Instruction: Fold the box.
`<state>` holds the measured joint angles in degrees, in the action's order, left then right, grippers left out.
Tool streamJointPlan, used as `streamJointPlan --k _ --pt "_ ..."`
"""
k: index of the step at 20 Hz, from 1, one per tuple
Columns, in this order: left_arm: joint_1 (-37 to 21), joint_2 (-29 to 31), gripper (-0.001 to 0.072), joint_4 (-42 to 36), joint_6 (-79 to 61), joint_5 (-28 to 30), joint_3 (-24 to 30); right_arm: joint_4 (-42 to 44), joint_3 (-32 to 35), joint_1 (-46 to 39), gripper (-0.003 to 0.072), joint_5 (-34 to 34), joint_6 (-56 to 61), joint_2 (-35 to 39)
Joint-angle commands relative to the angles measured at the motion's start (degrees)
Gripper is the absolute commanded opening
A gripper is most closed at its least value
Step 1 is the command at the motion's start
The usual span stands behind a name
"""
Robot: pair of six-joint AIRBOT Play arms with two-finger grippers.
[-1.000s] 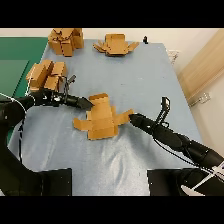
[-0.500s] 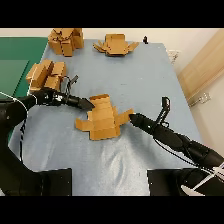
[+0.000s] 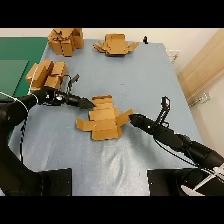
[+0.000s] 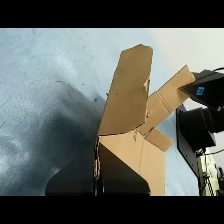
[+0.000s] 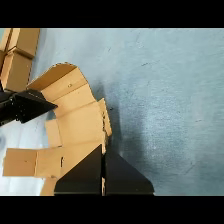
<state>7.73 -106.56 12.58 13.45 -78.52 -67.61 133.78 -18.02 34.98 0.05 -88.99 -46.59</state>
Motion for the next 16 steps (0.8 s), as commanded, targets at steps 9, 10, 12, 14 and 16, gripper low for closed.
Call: streamJointPlan --k 9,10,12,14,16 --pt "-1.25 1.14 0.0007 6.54 -6.43 -6.69 -9.44 -44.13 -16.35 -5.88 0.0527 52.94 -25.20 17.94" --pt "-0.72 1.64 0.0007 8.50 -8.63 -6.25 -9.44 -40.22 -16.94 -3.54 0.0522 57.31 -30.84 16.72" --pt "0.59 2.75 0.0006 12.09 -11.06 -4.44 -9.38 -40.09 -16.61 2.97 0.0519 61.75 -31.71 12.44" --pt "1.97 4.20 0.0006 14.78 -11.30 -2.23 -9.35 -43.67 -16.65 11.58 0.0519 59.01 -30.34 6.95" --pt "2.62 5.86 0.0006 15.23 -12.28 0.11 -8.85 -47.32 -16.68 20.26 0.0519 52.96 -26.64 1.27"
